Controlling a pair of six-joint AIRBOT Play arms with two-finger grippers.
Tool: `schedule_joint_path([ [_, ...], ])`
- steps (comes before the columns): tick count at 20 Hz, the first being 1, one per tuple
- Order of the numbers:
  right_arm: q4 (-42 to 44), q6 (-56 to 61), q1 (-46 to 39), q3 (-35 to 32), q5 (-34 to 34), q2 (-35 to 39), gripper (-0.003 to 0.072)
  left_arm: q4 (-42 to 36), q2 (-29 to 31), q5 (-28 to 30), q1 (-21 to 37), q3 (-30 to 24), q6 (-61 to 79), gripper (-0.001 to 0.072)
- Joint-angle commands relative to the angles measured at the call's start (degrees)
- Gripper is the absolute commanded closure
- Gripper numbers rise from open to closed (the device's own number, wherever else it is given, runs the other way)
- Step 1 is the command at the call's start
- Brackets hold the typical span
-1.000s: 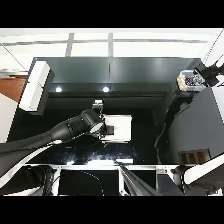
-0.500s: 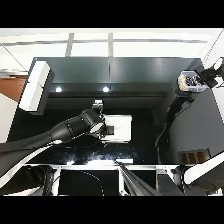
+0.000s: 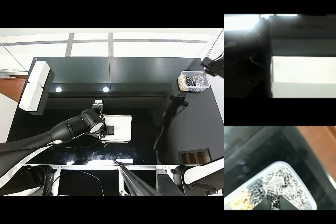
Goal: Fold the box and place the chain.
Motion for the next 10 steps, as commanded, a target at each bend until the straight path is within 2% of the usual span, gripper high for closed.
schedule_joint_path([
  [1,4.8,-10.3,-0.3,0.4,3.0,6.3,0.0644,0.0,0.0,0.0,0.0,0.0,0.0,0.0676],
  [5,10.2,-15.8,-0.2,0.4,7.3,16.3,0.0644,0.0,0.0,0.0,0.0,0.0,0.0,0.0676],
  [7,21.5,-21.6,0.3,0.4,10.0,22.2,0.0643,0.0,0.0,0.0,0.0,0.0,0.0,0.0676],
  [10,23.3,-23.6,2.6,0.4,13.5,30.2,0.0643,0.0,0.0,0.0,0.0,0.0,0.0,0.0675],
])
